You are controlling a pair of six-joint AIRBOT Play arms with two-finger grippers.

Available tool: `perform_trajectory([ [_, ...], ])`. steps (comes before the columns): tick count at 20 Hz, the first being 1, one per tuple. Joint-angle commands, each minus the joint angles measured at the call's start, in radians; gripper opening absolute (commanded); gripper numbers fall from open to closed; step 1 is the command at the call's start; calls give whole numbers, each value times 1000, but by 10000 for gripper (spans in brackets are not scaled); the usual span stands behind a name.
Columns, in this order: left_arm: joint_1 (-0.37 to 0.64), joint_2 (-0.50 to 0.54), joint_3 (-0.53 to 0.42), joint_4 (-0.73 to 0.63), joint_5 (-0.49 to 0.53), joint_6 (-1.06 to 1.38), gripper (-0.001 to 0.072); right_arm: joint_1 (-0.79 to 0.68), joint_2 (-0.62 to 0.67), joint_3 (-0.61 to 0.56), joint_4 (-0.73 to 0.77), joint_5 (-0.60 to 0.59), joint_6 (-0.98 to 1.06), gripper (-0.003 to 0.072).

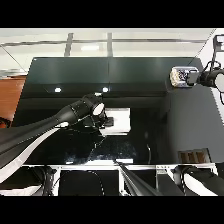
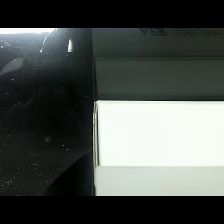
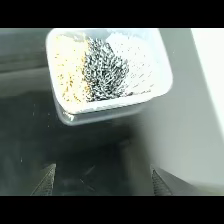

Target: Fold the box and place the chain.

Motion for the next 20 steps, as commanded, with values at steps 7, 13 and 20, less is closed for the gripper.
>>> perform_trajectory([
  [7, 0, 0, 0, 0, -26, 0, 30, -133, -761, 779, 430, 272, 227, 720],
  [13, 0, 0, 0, 0, -27, 0, 30, -165, -848, 899, 473, 387, 413, 556],
  [20, 0, 0, 0, 0, -27, 0, 30, -197, -853, 899, 483, 396, 429, 556],
])
